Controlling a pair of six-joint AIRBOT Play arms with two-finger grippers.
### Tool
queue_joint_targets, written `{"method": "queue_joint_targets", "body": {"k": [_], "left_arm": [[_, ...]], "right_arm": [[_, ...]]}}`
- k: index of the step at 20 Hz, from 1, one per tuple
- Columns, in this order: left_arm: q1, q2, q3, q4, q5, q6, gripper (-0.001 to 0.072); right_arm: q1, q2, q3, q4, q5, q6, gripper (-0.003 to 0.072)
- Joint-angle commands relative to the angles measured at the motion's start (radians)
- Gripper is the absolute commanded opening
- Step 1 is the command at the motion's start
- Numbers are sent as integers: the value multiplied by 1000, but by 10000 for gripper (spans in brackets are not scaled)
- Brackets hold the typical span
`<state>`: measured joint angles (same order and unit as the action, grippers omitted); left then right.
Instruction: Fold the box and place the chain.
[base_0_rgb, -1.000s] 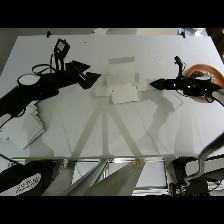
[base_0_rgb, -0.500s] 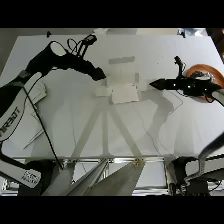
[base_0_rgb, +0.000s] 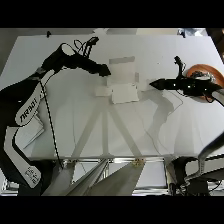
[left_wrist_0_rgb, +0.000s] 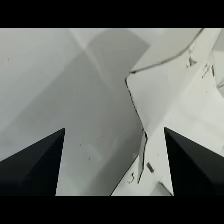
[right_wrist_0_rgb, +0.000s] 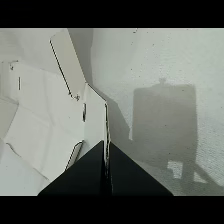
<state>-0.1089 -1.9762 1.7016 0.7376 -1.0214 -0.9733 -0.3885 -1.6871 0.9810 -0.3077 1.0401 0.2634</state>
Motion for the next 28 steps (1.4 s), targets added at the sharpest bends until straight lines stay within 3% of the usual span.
{"method": "queue_joint_targets", "body": {"k": [1, 6, 10, 12, 14, 15, 16, 18, 22, 23, 28], "left_arm": [[-9, -20, 8, -78, 35, 28, 696], [-39, -20, 17, -59, 9, 23, 694], [-83, -24, 17, -47, 55, 31, 672], [-99, -26, 17, -44, 77, 50, 556], [-111, -29, 17, -23, 57, 70, 555], [-113, -29, 17, -5, 33, 89, 533], [-116, -29, 17, 4, 3, 125, 465], [-117, -29, 17, 4, -42, 199, 427], [-117, -29, 17, 4, -54, 255, 147], [-117, -29, 17, 4, -54, 257, 19], [-115, -27, 17, 4, -71, 263, 18]], "right_arm": [[0, 1, 0, 0, 0, 0, 18], [0, 1, 0, 0, 0, 0, 18], [0, 1, 0, 0, 0, 0, 18], [0, 1, 0, 0, 0, 0, 18], [0, 1, 0, 0, 0, 0, 18], [0, 1, 0, 0, 0, 0, 18], [0, 1, 0, 0, 0, 0, 18], [0, 1, 0, 0, 0, 0, 18], [0, 1, 0, 0, 0, 0, 18], [0, 1, 0, 0, 0, 0, 18], [0, 1, 0, 0, 0, 0, 18]]}}
